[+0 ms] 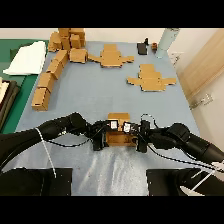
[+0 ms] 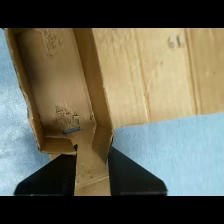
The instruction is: Fold the box.
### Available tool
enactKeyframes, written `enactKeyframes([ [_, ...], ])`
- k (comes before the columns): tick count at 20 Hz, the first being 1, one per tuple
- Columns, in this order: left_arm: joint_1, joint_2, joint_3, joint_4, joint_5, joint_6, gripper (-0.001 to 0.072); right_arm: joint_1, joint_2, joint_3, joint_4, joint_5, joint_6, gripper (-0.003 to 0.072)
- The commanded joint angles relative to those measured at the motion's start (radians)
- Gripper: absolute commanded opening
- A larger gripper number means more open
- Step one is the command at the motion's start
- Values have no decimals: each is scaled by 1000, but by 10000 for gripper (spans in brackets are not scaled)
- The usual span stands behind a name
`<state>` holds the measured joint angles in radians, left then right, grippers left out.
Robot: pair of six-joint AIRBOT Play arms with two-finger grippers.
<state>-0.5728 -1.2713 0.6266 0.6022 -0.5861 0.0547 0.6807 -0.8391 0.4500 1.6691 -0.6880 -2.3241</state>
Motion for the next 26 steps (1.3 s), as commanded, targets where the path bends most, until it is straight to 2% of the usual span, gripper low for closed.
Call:
enactKeyframes([
  [1,0,0,0,0,0,0,467,1,-11,0,67,32,-76,204],
  [2,0,0,0,0,0,0,467,1,-16,0,83,33,-95,160],
  [15,0,0,0,0,0,0,467,1,-34,0,203,57,-203,163],
  [16,0,0,0,0,0,0,467,1,-47,0,223,60,-216,185],
  [18,0,0,0,0,0,0,467,5,-72,0,266,77,-241,538],
  [19,0,0,0,0,0,0,467,14,-79,0,267,85,-242,556],
  [26,0,0,0,0,0,0,467,29,-82,0,216,86,-230,551],
])
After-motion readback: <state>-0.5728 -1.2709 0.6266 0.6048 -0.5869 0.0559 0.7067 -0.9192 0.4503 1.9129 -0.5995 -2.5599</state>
